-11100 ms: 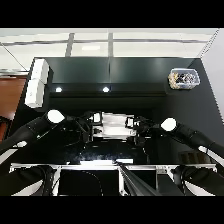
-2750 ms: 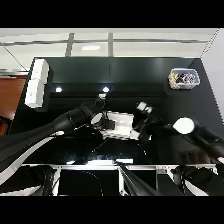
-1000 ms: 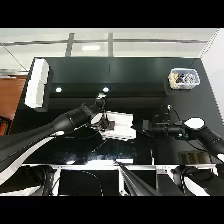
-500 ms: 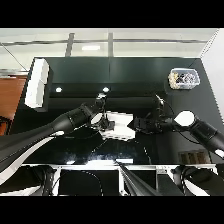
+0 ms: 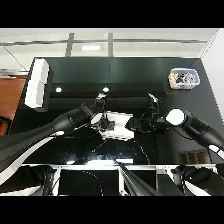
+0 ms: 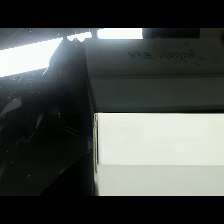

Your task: Fold the box and place the chain.

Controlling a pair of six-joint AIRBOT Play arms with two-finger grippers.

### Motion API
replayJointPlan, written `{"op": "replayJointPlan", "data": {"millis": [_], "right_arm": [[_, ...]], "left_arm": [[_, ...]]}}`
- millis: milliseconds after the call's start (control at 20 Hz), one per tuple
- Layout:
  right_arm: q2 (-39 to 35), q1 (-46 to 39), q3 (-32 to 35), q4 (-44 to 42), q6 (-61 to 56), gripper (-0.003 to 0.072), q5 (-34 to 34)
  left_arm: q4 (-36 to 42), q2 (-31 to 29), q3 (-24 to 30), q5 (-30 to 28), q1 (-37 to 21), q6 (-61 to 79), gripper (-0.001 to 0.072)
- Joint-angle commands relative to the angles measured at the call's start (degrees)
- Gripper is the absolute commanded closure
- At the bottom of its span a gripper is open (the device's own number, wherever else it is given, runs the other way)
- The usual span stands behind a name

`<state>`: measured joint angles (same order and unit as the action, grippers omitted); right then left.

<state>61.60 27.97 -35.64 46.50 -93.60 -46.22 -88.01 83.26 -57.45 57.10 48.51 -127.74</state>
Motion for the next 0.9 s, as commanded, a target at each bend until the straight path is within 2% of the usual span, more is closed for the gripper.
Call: {"op": "replayJointPlan", "data": {"millis": [0, 150, 200, 300, 550, 850], "right_arm": [[0.48, 0.79, -0.81, 1.53, -2.34, 0.0139, -0.02], [0.48, 0.76, -0.81, 1.57, -2.69, 0.0141, -0.61], [0.5, 0.76, -0.81, 1.57, -2.67, 0.022, -0.81], [0.5, 0.76, -0.81, 1.73, -2.67, 0.0253, -1.07], [0.94, 0.76, -0.92, 2.45, -4.26, 0.0253, -0.96], [1.62, 0.76, -0.92, 3.65, -8.85, 0.0261, 2.45]], "left_arm": [[0.0, 0.02, -0.02, -0.02, -0.04, 0.02, 0.0683], [0.0, 0.02, -0.02, -0.04, -0.04, 0.02, 0.0683], [0.0, 0.02, -0.02, -0.04, -0.04, 0.02, 0.0683], [0.0, 0.02, -0.02, -0.02, -0.04, 0.02, 0.0683], [0.0, 0.02, -0.02, -0.04, -0.04, 0.02, 0.0684], [0.0, 0.02, -0.02, -0.04, -0.04, 0.02, 0.0684]]}}
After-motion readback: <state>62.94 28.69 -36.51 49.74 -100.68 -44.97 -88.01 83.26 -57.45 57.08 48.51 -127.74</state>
